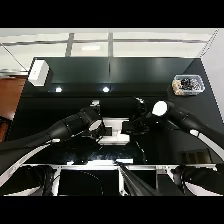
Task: Fold the box and place the chain.
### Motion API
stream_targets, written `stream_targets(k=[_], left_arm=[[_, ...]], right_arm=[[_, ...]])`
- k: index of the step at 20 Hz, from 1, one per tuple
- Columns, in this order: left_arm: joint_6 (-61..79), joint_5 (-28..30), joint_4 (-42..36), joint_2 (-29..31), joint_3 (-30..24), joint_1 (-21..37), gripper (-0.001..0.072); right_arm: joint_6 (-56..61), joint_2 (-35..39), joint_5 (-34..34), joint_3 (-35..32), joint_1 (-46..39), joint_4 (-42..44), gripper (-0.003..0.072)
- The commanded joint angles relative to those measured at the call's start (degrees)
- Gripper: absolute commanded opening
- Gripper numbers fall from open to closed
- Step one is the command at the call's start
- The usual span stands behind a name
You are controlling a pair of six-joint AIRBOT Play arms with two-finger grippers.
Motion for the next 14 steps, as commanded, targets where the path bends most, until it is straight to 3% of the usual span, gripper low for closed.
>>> stream_targets(k=[1,3,5,7,14], left_arm=[[0.1,0.0,0.0,0.0,0.0,0.0,0.0029],[0.1,0.0,0.0,0.0,0.0,0.0,0.0029],[0.1,0.2,0.0,0.0,0.0,0.0,0.003],[0.1,0.2,0.0,0.0,0.0,0.0,0.003],[0.1,0.2,-0.1,0.0,0.0,0.0,0.0029]], right_arm=[[22.9,0.0,-0.6,4.3,7.1,-20.6,0.0437],[30.7,0.0,1.8,5.2,10.1,-26.1,0.0436],[35.6,-0.1,1.8,5.2,12.6,-27.4,0.0361],[42.0,-0.4,1.9,5.2,14.6,-30.3,0.0361],[45.0,-2.2,3.3,5.6,15.2,-31.4,0.0312]])
